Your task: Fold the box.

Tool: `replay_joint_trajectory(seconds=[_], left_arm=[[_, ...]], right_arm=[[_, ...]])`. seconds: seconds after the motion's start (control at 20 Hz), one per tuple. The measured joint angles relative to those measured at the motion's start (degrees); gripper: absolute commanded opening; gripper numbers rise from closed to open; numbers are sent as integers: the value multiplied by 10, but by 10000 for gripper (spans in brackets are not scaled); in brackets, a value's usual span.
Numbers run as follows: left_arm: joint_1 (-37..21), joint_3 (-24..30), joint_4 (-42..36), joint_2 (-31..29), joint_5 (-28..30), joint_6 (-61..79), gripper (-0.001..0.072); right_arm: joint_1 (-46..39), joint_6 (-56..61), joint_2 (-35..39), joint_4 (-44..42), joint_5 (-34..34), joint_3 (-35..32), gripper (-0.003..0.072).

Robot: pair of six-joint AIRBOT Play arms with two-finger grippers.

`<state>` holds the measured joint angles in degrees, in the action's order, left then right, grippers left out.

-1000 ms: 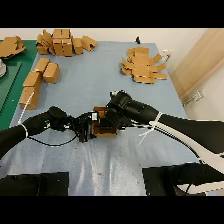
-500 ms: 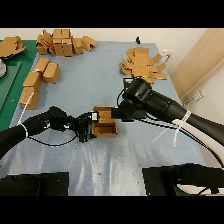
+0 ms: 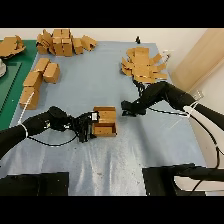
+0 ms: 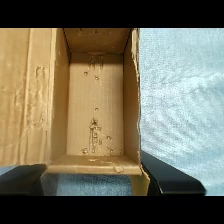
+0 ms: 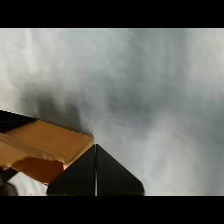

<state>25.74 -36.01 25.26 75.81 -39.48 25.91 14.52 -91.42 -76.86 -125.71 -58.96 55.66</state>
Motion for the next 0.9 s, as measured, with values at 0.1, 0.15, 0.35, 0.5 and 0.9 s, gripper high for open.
replay_joint_trajectory(seconds=[0.1,0.15,0.35,0.5,0.9], left_arm=[[0,0,0,0,0,0,592],[0,0,0,0,0,0,592],[0,0,0,0,0,0,591],[0,0,0,0,0,0,591],[0,0,0,0,0,0,591]], right_arm=[[-30,-113,-41,-106,6,0,1],[-36,-155,-61,-147,5,4,1],[-35,-278,-129,-249,-34,41,0],[-24,-334,-148,-281,-77,62,1],[21,-402,-138,-294,-146,71,2]])
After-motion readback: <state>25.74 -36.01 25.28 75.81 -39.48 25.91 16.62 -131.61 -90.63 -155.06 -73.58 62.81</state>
